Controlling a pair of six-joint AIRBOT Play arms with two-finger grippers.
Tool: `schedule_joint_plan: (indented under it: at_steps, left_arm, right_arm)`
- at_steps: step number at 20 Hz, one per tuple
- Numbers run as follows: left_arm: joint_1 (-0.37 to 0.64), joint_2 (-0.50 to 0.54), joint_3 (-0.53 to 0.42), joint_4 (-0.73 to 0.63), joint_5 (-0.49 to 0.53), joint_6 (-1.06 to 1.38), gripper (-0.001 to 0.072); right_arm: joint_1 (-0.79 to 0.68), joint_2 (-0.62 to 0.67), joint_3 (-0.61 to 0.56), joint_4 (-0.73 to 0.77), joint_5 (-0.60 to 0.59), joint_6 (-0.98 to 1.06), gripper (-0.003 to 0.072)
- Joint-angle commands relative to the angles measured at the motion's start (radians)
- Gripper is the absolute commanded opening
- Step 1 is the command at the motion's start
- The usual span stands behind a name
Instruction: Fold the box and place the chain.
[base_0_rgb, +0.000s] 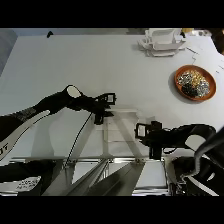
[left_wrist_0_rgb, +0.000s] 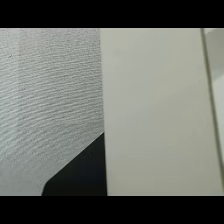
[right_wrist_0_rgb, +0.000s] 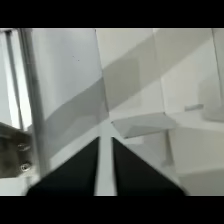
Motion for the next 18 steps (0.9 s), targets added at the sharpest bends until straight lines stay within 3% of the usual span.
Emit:
schedule_joint_plan:
  at_steps: [1, 2, 6, 18]
  left_arm:
    - [0.0, -0.001, 0.0, 0.0, 0.0, 0.0, 0.0013]
    - [0.0, -0.001, 0.0, 0.0, 0.0, 0.0, 0.0013]
    - [0.0, -0.001, 0.0, 0.0, 0.0, 0.0, 0.0013]
    - [0.0, -0.001, 0.0, 0.0, 0.0, 0.0, 0.0013]
  right_arm:
    - [0.089, 0.003, -0.079, -0.071, -0.253, -0.121, 0.0594]
    - [0.091, 0.002, -0.103, -0.077, -0.314, -0.134, 0.0654]
    - [0.091, 0.002, -0.175, -0.109, -0.441, -0.152, 0.0654]
    - [0.091, -0.12, -0.198, -0.079, -0.533, -0.259, 0.0653]
